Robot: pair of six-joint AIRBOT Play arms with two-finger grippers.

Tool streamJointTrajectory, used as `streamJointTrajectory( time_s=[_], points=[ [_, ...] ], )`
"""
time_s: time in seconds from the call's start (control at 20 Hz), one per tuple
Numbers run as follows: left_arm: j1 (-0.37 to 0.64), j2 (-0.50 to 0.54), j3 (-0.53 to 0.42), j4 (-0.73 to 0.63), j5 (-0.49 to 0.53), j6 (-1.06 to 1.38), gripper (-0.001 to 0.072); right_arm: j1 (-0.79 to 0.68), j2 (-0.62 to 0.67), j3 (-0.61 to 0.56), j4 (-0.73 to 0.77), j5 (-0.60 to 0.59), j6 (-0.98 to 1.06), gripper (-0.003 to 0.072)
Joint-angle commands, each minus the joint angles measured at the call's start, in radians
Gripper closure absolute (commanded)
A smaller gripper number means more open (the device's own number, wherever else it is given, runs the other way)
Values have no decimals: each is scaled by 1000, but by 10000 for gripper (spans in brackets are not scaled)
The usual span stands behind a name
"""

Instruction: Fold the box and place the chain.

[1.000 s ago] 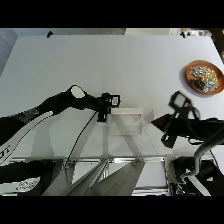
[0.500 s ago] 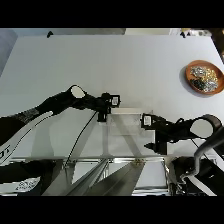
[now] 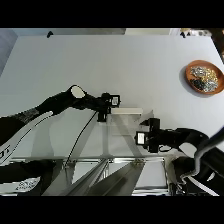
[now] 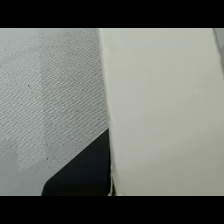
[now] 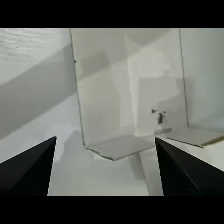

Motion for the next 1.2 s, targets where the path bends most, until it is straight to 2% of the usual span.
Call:
streamJointTrajectory(
  time_s=[0.0, 0.4, 0.9, 1.15],
  points=[
    [0, 0, 0, 0, 0, 0, 699, 50, 13, -79, -28, -117, -1, -5],
    [0, 0, 0, 0, 0, 0, 699, 32, -69, -75, -89, -260, 3, -5],
    [0, 0, 0, 0, 0, 0, 699, -132, -83, 35, -60, -214, -1, -5],
    [0, 0, 0, 0, 0, 0, 699, -171, -162, 93, 72, -166, -26, -3]
  ],
)
